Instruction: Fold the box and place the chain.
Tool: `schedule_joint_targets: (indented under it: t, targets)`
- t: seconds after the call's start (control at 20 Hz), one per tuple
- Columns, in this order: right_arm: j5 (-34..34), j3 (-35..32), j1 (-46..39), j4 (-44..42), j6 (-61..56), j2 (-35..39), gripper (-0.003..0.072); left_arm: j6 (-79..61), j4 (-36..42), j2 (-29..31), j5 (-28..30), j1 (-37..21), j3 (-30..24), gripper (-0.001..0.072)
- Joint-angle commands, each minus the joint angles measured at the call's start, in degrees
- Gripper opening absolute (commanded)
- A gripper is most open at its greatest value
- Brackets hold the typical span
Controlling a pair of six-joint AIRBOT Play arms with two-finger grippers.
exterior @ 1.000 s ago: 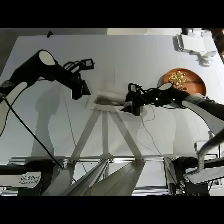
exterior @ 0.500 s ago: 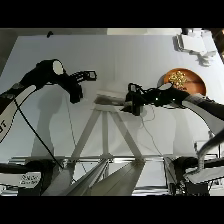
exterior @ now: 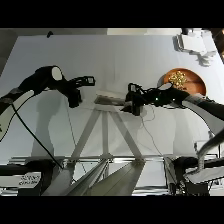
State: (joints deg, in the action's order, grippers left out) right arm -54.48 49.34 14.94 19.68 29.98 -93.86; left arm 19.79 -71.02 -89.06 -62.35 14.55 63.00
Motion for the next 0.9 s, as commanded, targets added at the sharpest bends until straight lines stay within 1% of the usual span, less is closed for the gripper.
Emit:
schedule_joint_targets:
  t: [0.0,0.05,0.1,0.2,0.25,0.3,0.35,0.4,0.45,0.75,0.85]
  targets:
    - [-0.02,0.04,-0.02,0.00,0.00,0.00,0.0363,-9.81,16.96,2.12,-2.45,-1.99,-0.39,0.0009]
    - [-0.02,0.04,-0.02,0.00,0.00,0.00,0.0363,-13.79,21.20,2.10,-3.78,-2.16,-0.39,0.0009]
    - [-0.02,0.04,-0.02,0.00,0.00,0.00,0.0363,-17.42,23.23,2.08,-3.80,-2.10,-0.48,0.0010]
    - [-0.02,0.04,-0.02,0.00,0.00,0.00,0.0363,-21.99,23.63,2.05,-1.79,-2.05,-0.96,0.0018]
    - [-0.02,0.04,-0.02,0.00,0.00,0.00,0.0363,-23.04,23.04,2.03,-0.17,-2.05,-1.20,0.0054]
    - [-0.02,0.04,-0.02,0.00,0.00,0.00,0.0363,-23.74,22.25,2.03,1.42,-2.05,-1.42,0.0180]
    - [-0.02,0.04,-0.02,0.00,0.00,0.00,0.0363,-23.93,22.18,1.97,2.62,-2.01,-1.73,0.0336]
    - [-0.02,0.04,-0.02,0.00,0.00,0.00,0.0363,-24.13,22.16,1.90,3.04,-2.01,-2.01,0.0411]
    - [-0.02,0.04,-0.02,0.00,0.00,0.00,0.0363,-25.40,22.12,1.70,2.97,-2.01,-2.34,0.0440]
    - [-0.02,0.04,-0.02,0.00,0.00,0.00,0.0363,-32.65,22.01,-0.85,3.15,-1.46,-2.78,0.0438]
    - [-0.02,0.04,-0.02,0.00,0.00,0.00,0.0363,-32.65,20.00,-1.16,3.91,-1.49,-2.78,0.0437]
